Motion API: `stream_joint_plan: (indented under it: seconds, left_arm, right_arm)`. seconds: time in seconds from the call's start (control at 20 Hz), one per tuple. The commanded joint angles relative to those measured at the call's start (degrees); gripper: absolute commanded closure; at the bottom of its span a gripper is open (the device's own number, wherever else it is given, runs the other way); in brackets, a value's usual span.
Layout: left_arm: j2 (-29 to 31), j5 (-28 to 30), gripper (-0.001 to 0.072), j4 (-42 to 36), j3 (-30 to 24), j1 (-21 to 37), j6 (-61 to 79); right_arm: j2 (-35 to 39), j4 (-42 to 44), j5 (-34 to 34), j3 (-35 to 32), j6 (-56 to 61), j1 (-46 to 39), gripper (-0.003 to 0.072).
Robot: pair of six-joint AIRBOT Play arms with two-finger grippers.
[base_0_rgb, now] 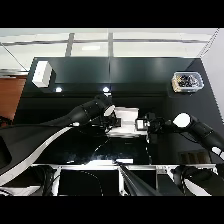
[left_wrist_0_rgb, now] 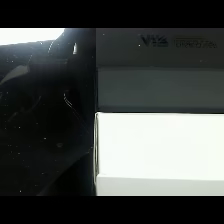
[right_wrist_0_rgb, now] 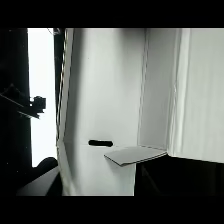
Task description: Fold the box and place the chain.
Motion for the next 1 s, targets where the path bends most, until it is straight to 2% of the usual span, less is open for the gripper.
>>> stream_joint_plan:
  seconds: [0.0,0.2,0.5,0.55,0.6,0.95]
  left_arm:
    - [0.0,0.0,0.0681,0.0,0.0,0.0,0.0]
    - [0.0,0.0,0.0681,0.0,0.0,0.0,0.0]
    - [-0.1,0.0,0.0681,0.0,0.0,0.0,0.0]
    - [-0.1,0.0,0.0681,0.0,0.0,0.0,0.0]
    - [-0.1,0.0,0.0681,0.0,0.0,0.0,0.0]
    - [-0.1,0.1,0.0681,0.0,0.0,0.0,0.0]
  right_arm:
    - [0.0,2.1,-1.0,0.0,-0.7,0.0,0.0210]
    - [0.0,3.3,-0.2,0.0,1.3,0.0,0.0210]
    - [-2.1,11.6,0.4,0.0,2.3,0.1,0.0213]
    - [-2.2,11.6,0.4,0.0,2.4,0.4,0.0316]
    - [-2.2,12.0,0.3,0.0,2.6,0.8,0.0378]
    - [-3.5,15.8,-1.2,0.0,3.4,1.6,0.0379]
